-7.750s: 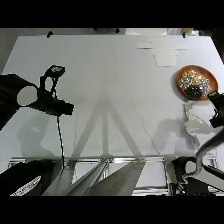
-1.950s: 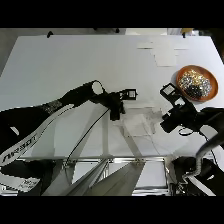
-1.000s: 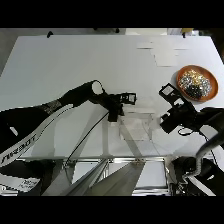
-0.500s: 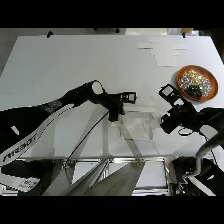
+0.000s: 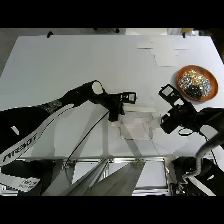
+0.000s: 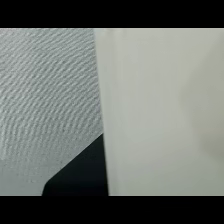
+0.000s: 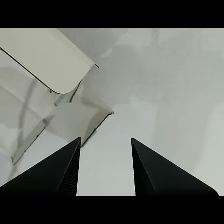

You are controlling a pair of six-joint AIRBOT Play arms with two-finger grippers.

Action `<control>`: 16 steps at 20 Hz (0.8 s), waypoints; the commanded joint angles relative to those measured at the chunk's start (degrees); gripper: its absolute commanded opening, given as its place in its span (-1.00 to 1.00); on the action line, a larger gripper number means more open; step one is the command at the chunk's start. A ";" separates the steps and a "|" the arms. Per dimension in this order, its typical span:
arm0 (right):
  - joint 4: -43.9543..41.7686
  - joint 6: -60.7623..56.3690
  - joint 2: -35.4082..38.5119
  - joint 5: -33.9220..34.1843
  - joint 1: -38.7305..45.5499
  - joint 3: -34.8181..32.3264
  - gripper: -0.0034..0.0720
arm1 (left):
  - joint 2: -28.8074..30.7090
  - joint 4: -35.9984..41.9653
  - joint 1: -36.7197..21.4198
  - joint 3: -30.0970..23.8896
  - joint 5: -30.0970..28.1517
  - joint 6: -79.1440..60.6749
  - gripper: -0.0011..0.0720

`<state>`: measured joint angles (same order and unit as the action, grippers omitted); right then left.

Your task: Fold the box and place the chain.

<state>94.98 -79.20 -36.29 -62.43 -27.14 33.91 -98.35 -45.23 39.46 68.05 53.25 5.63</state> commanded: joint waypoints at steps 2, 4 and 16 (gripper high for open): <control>-1.53 1.95 0.02 -2.62 -0.07 0.02 -0.74 | -0.02 -0.02 0.04 -0.02 0.11 -0.04 -0.95; -4.37 6.73 0.02 -4.33 -0.07 0.02 -0.86 | -0.02 -0.02 0.04 -0.02 0.13 -0.04 -0.95; -26.47 48.13 -0.33 1.44 -0.04 -11.39 0.43 | -0.04 -0.02 0.04 -0.02 0.13 -0.04 -0.95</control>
<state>70.76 -38.98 -36.56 -63.42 -27.16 25.45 -98.35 -45.25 39.46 68.05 53.39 5.58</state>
